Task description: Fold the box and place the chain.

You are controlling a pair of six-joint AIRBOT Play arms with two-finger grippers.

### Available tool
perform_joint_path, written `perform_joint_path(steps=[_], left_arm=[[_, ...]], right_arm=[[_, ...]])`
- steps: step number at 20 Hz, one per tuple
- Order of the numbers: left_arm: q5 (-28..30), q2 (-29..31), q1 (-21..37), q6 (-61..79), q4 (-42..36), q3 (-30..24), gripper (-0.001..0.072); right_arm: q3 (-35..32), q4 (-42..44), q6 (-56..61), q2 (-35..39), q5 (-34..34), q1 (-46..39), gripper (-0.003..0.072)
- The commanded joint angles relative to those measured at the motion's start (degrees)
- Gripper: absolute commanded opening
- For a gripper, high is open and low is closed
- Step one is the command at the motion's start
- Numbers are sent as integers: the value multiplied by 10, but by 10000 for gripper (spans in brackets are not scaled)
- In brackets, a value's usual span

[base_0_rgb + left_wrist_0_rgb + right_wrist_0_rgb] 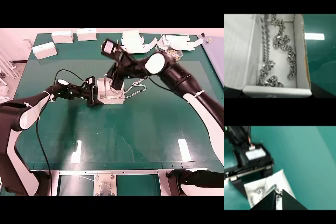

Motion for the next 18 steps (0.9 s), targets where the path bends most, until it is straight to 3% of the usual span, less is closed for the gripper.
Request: perform_joint_path(steps=[1,2,3,4,9,12,18], left_arm=[[0,0,0,0,0,0,513],[0,0,0,0,0,0,513],[0,0,0,0,0,0,513],[0,0,0,0,0,0,513],[0,0,0,0,0,0,513],[0,0,0,0,0,0,513],[0,0,0,0,0,0,513]], right_arm=[[-48,-21,11,-13,-14,-10,7],[-51,-22,8,-18,-14,-17,116],[-51,-24,7,-20,-12,-24,405],[-50,-24,6,-19,-12,-30,614],[-50,-53,-35,-9,50,-91,620],[-76,-45,-118,-14,55,-145,620],[-85,73,-335,-114,42,-189,620]])
